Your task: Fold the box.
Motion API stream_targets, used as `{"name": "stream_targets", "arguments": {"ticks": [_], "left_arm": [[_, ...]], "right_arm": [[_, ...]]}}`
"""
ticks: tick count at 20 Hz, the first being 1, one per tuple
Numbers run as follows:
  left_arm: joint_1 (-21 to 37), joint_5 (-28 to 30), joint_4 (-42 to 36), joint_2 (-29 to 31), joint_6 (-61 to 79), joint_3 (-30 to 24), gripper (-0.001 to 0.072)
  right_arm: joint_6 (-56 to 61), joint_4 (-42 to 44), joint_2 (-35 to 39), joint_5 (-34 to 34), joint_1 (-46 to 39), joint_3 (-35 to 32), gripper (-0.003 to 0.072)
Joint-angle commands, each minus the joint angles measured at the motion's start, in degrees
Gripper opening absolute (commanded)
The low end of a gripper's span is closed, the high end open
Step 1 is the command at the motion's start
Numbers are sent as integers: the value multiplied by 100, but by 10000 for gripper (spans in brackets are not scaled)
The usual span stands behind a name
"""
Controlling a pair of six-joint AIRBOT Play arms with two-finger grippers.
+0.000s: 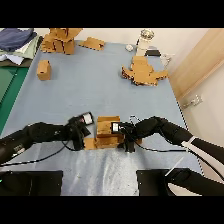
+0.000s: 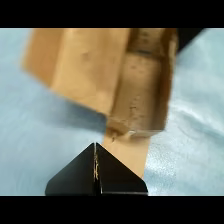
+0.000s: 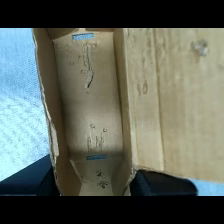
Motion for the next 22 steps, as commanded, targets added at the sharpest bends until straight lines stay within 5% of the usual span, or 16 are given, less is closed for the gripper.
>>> {"name": "stream_targets", "arguments": {"ticks": [1,3,5,15,22], "left_arm": [[605,-870,2306,914,-4800,4,13],[1172,-1917,2894,973,-6448,-74,12],[1427,-2199,2291,929,-6529,-236,12],[-144,-776,693,-450,-6583,-374,11],[-623,-212,310,-505,-6590,-374,11]], "right_arm": [[0,2,2,2,0,2,473],[0,2,2,2,0,2,473],[0,2,2,2,0,2,473],[0,2,2,2,0,2,473],[0,2,2,2,0,2,473]]}}
